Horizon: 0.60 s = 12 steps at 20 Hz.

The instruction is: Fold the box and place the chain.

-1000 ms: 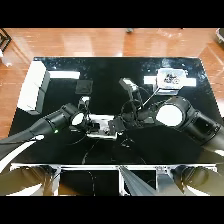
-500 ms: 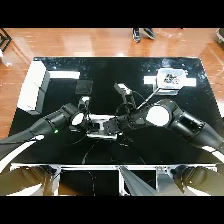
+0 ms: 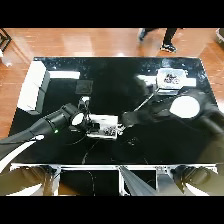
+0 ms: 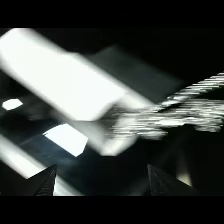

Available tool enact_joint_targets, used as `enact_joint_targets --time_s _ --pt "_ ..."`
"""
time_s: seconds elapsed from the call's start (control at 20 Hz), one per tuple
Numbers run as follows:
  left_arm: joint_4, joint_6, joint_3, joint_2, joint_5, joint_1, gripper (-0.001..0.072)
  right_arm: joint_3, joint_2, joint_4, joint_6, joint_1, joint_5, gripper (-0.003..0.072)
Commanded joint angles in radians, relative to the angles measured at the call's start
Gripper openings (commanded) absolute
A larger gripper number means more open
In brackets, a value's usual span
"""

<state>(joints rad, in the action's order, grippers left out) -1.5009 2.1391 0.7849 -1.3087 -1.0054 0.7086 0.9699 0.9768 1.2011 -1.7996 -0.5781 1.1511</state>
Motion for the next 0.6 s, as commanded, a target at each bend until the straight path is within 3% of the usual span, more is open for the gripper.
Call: enact_joint_targets --time_s 0.0,0.15,0.2,0.25,0.4,0.55 --pt "0.000 0.000 0.001 0.000 0.000 0.000 0.0029 -0.020 -0.074 0.256 -0.048 0.172 0.085 0.0639" --pt "-0.001 0.000 0.001 0.000 0.004 0.000 0.0029 -0.141 -0.060 0.278 -0.097 0.316 -0.079 0.0643" --pt "-0.001 0.000 0.001 0.000 0.005 0.000 0.0029 -0.174 -0.037 0.277 -0.105 0.352 -0.163 0.0714" --pt "-0.001 0.000 0.001 0.000 0.005 0.000 0.0029 -0.183 0.006 0.277 -0.105 0.386 -0.245 0.0717" --pt "-0.001 0.000 0.001 0.000 0.003 0.000 0.0029 -0.125 0.175 0.266 -0.108 0.449 -0.444 0.0716" --pt "-0.001 0.000 0.001 0.000 0.003 0.000 0.0029 0.014 0.377 0.277 -0.188 0.472 -0.461 0.0715"
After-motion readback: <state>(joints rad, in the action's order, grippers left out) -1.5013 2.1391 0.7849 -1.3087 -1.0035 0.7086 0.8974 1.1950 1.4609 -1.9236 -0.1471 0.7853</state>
